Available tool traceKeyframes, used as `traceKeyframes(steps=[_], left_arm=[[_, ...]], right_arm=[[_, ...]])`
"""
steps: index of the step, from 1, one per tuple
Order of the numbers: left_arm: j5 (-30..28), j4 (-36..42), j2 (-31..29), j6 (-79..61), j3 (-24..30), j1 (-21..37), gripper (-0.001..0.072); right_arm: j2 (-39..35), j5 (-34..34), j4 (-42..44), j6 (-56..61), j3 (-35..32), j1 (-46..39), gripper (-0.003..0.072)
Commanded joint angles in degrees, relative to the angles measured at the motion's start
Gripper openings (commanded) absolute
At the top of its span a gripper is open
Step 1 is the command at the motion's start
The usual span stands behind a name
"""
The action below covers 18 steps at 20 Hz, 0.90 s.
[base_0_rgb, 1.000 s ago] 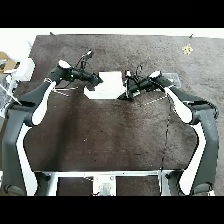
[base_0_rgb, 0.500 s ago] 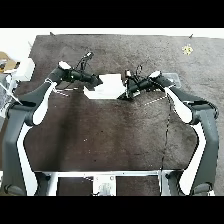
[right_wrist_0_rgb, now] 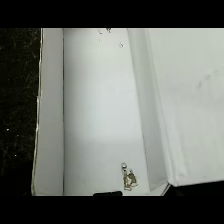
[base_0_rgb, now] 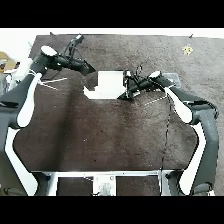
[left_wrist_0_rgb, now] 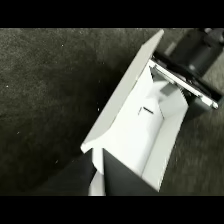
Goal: Fold the box and place the chain.
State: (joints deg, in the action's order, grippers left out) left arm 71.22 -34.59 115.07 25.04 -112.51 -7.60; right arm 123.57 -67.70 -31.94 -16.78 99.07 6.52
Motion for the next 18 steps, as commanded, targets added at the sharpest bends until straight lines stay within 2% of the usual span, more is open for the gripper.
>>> traceKeyframes(steps=[1, 2, 3, 9, 18], left_arm=[[7.8, -7.1, -1.5, -13.0, 0.7, 0.9, 0.0401], [7.5, -10.3, -1.5, -15.9, 2.0, 0.4, 0.0579], [6.4, -12.4, -1.5, -18.5, 3.8, -0.2, 0.0689], [-0.4, -13.1, -1.4, -26.7, 14.1, -3.6, 0.0689], [-6.3, -11.8, -1.4, -29.6, 14.4, -4.6, 0.0686]], right_arm=[[0.0, 0.0, 0.0, 0.1, 0.0, 0.1, 0.0594], [0.0, 0.0, 0.0, 0.1, 0.0, 0.1, 0.0593], [0.0, 0.0, 0.0, 0.1, 0.0, 0.1, 0.0593], [0.0, 0.0, 0.0, 0.1, 0.0, 0.1, 0.0593], [0.0, 0.0, 0.0, 0.1, 0.0, 0.1, 0.0594]])
